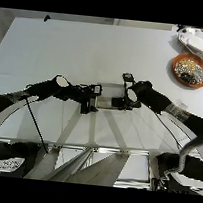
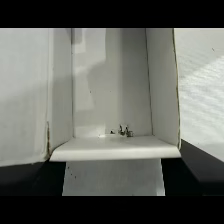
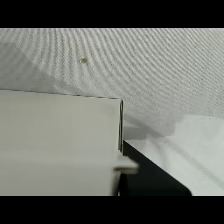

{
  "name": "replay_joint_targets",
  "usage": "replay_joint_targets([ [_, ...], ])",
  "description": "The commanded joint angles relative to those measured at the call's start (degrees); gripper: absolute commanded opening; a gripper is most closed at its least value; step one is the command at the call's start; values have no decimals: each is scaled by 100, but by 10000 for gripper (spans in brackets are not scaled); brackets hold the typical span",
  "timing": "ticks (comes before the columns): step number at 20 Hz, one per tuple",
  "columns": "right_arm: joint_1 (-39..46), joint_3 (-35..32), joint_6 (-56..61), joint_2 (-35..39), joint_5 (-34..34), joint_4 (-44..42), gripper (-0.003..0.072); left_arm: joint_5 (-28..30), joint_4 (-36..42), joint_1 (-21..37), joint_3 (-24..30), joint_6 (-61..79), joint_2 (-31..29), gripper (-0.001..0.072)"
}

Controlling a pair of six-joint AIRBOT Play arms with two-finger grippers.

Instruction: Fold the box and place the chain.

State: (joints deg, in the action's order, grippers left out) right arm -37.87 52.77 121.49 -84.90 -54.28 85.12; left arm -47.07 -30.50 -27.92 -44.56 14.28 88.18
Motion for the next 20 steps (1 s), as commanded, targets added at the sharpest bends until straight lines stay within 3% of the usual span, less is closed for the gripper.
replay_joint_targets([
  [1,-4,-4,-52,-15,-28,-4,29,9,2,-2,2,2,-4,151],
  [5,-4,-4,-243,-9,-192,-4,22,9,4,-2,2,2,-4,151],
  [8,-4,-4,-310,44,-243,-2,239,9,4,-2,2,2,-4,151],
  [9,-2,-4,-310,103,-240,0,240,9,4,-2,2,2,-4,151],
  [13,15,-4,-308,264,-337,219,221,9,4,-2,2,2,-4,151],
  [16,13,-4,-308,264,-470,323,21,9,2,-2,2,2,-4,151],
  [20,13,-4,-348,264,-463,330,31,9,4,-2,2,2,-4,151],
])
